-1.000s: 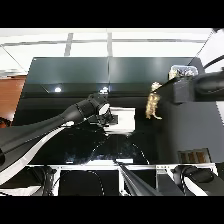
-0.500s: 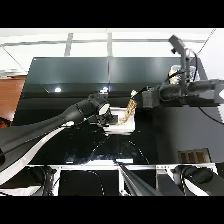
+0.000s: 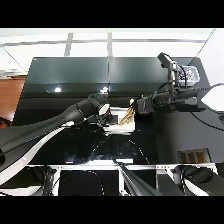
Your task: Fold the box and place the chain.
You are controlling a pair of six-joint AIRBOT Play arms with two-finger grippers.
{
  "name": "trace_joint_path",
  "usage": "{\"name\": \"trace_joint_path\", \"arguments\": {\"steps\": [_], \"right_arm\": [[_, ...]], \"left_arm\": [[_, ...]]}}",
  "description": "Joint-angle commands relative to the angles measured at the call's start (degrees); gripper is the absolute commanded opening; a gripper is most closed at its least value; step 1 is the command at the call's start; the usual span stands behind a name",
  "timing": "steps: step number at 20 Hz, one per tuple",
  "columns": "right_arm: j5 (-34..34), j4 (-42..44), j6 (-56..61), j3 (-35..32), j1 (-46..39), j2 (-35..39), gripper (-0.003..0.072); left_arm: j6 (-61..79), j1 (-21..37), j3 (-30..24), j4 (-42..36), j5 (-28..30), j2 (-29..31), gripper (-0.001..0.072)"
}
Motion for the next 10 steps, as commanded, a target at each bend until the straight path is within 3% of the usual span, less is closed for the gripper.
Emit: {"name": "trace_joint_path", "arguments": {"steps": [1,6,7,8,10], "right_arm": [[0.1,0.0,1.1,-1.2,1.0,-0.4,0.0019],[-8.7,0.0,3.7,-7.9,5.7,-3.3,0.0023],[-9.9,-0.1,3.7,-8.4,5.9,-4.1,0.0068],[-10.1,-0.6,3.7,-8.4,5.8,-4.7,0.0174],[-9.9,-3.7,4.0,-8.3,5.6,-4.5,0.0200]], "left_arm": [[0.0,0.0,0.1,0.0,0.0,0.0,0.0027],[0.0,0.0,0.1,0.0,0.1,0.0,0.0027],[0.0,0.0,0.1,0.0,0.1,0.0,0.0027],[0.0,0.0,0.1,0.0,0.1,0.0,0.0027],[0.0,0.0,0.1,0.0,0.1,0.0,0.0027]]}}
